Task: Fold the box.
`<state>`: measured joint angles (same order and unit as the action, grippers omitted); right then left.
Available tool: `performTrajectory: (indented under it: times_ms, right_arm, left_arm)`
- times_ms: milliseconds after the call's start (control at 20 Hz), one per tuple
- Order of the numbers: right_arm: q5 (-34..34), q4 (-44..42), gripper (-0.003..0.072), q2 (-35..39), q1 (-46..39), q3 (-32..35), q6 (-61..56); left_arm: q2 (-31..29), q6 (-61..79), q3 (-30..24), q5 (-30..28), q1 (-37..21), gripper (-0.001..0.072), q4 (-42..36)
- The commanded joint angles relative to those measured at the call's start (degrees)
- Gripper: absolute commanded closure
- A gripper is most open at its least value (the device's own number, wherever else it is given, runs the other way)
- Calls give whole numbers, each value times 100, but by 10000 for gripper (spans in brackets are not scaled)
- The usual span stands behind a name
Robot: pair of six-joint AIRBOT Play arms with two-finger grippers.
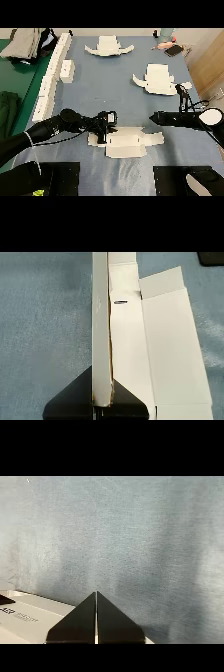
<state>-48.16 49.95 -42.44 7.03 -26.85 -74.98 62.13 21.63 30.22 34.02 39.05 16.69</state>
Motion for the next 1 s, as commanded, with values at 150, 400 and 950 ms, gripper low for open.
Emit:
performTrajectory:
  times_ms: [150, 400, 950]
  right_arm:
    - [-162, -7, 684, 2, 0, 2, 2]
    - [-188, -2, 684, 2, 0, 2, 2]
    - [-433, 142, 684, 321, 0, 2, -249]
  left_arm:
    - [247, 0, -4, 107, 4, 694, 9]
    - [271, 0, -2, 114, 4, 694, 2]
    - [289, -22, -2, 365, 4, 693, 7]
